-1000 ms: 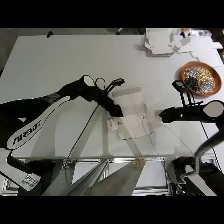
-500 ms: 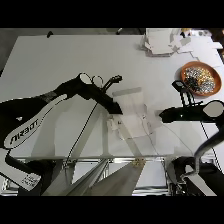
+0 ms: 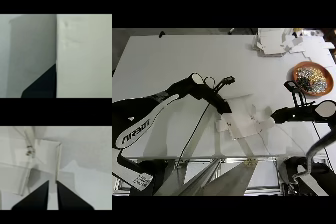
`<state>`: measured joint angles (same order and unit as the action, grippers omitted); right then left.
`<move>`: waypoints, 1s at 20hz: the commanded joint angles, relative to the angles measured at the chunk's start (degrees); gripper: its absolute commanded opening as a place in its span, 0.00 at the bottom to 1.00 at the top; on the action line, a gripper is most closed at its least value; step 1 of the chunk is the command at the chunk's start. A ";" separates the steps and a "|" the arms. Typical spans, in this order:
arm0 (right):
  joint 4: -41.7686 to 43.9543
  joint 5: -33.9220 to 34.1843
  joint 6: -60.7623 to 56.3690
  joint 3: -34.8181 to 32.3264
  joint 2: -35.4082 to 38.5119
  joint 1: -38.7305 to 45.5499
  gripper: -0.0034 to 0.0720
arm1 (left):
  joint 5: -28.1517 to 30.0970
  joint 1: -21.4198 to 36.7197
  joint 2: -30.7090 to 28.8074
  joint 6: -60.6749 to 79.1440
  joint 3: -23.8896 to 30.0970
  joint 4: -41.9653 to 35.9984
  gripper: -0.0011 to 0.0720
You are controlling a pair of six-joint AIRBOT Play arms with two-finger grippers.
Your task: Fold the box and place the chain.
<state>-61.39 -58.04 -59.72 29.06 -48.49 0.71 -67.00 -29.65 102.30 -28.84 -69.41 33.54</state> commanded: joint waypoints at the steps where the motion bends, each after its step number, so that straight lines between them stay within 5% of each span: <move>1: 0.13 -2.23 0.00 0.98 0.13 -0.04 0.40 | -0.50 -0.02 -1.57 1.55 -0.04 2.03 0.02; 4: 0.09 -4.68 0.24 3.45 0.15 -0.02 0.50 | -1.70 -0.09 -4.17 10.64 -0.04 5.11 0.02; 20: -0.46 -2.36 0.50 5.03 0.15 -0.04 0.50 | 5.64 -0.79 -3.65 25.00 -0.02 5.51 0.03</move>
<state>-61.73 -60.58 -59.40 34.02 -48.38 0.71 -62.63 -30.26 98.48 -6.66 -69.41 39.68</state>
